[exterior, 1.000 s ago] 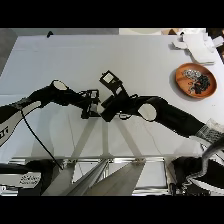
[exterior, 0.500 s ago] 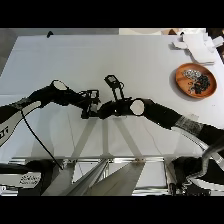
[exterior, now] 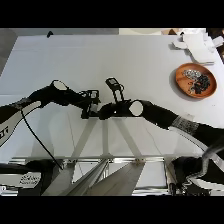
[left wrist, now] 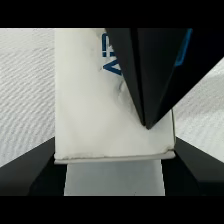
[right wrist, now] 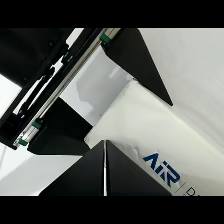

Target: Fold the box and place the chain.

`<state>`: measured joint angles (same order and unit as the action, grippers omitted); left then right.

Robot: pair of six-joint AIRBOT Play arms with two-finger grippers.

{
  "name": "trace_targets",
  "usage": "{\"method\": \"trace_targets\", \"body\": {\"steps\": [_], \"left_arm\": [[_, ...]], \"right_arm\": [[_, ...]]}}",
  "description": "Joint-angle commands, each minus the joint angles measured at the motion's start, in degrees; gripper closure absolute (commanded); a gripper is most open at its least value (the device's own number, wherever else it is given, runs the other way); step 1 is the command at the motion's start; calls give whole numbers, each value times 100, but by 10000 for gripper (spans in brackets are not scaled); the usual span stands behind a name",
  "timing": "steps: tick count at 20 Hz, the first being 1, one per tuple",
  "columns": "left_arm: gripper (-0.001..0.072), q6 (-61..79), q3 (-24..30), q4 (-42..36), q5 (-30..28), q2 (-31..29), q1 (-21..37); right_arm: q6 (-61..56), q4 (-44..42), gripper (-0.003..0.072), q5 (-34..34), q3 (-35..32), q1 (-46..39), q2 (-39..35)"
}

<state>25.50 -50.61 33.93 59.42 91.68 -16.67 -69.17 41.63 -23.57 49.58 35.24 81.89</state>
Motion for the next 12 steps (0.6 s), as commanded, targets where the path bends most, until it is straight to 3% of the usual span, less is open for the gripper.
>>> {"method": "trace_targets", "body": {"steps": [1,5,8,12], "left_arm": [[369,2,-7,0,-4,-2,2],[369,2,-7,0,-4,-2,2],[369,2,-7,-2,-4,-2,2],[369,2,-7,0,-7,-2,2]], "right_arm": [[4,-2,677,452,-9,-2,-317],[63,354,677,621,-118,-4,-1051],[59,195,680,629,-774,-271,-1574],[492,-1187,682,446,-1602,-1174,-1722]]}}
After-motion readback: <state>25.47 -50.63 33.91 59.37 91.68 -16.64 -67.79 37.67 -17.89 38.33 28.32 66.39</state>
